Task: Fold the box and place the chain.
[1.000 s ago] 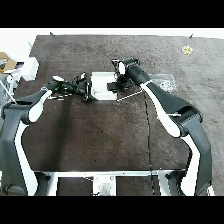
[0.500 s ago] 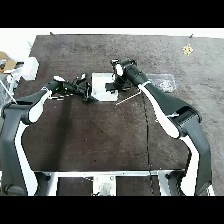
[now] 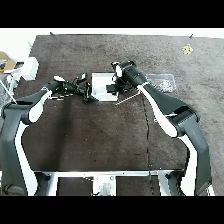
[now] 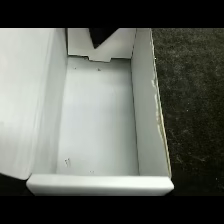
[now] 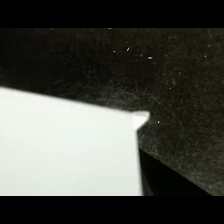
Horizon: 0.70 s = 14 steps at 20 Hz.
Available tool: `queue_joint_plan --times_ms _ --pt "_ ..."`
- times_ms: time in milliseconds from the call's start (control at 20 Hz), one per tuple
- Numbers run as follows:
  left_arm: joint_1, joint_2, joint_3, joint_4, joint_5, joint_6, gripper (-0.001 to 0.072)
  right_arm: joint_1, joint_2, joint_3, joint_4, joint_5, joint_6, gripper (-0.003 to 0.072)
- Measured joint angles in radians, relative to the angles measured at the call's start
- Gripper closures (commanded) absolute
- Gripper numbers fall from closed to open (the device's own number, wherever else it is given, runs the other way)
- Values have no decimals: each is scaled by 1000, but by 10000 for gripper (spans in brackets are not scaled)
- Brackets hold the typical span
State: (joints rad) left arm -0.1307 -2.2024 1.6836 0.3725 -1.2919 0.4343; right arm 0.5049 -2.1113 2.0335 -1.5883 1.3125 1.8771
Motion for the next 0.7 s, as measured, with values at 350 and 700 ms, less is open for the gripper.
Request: queue_joint_plan --times_ms 350,700 --pt "0 0 0 0 0 0 618 0 -14 0 -4 -34 26 431" --pt "1 0 0 -2 3 -3 618 0 -14 0 -5 -63 47 600"
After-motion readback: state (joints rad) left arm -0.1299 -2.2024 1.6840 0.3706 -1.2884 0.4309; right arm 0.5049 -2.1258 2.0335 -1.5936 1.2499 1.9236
